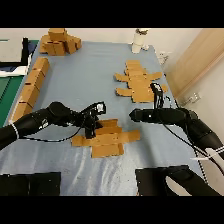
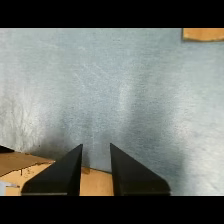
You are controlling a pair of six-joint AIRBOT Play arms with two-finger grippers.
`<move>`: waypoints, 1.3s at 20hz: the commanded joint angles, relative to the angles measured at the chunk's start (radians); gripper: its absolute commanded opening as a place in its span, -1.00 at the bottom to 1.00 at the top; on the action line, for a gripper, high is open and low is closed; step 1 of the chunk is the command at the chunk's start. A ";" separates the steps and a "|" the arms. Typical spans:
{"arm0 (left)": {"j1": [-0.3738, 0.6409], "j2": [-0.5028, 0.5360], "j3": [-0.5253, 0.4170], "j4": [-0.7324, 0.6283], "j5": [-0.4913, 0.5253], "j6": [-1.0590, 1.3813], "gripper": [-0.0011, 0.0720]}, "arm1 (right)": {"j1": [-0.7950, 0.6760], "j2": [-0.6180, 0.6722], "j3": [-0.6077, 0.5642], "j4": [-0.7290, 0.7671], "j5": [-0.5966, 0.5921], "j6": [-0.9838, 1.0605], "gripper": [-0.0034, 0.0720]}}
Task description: Fold the box.
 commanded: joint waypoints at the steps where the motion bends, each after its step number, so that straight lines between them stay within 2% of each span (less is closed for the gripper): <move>1: -0.018 -0.004 -0.018 -0.006 0.003 0.006 -0.95 | 0.002 -0.002 0.001 0.003 0.005 -0.003 -0.21; 5: -0.018 -0.004 -0.018 -0.006 -0.059 -0.008 -0.95 | 0.002 -0.002 0.001 0.005 -0.002 -0.002 -0.21; 7: -0.017 -0.003 -0.018 -0.006 -0.077 -0.028 -0.94 | 0.002 -0.002 0.001 0.008 -0.025 -0.003 -0.53; 22: -0.016 0.026 -0.011 -0.003 -0.098 -0.061 -0.94 | 0.002 -0.002 0.001 0.003 -0.060 -0.003 -0.53; 26: -0.002 0.027 0.005 0.040 -0.102 -0.113 -0.94 | 0.002 -0.002 0.001 0.003 -0.060 -0.009 -0.53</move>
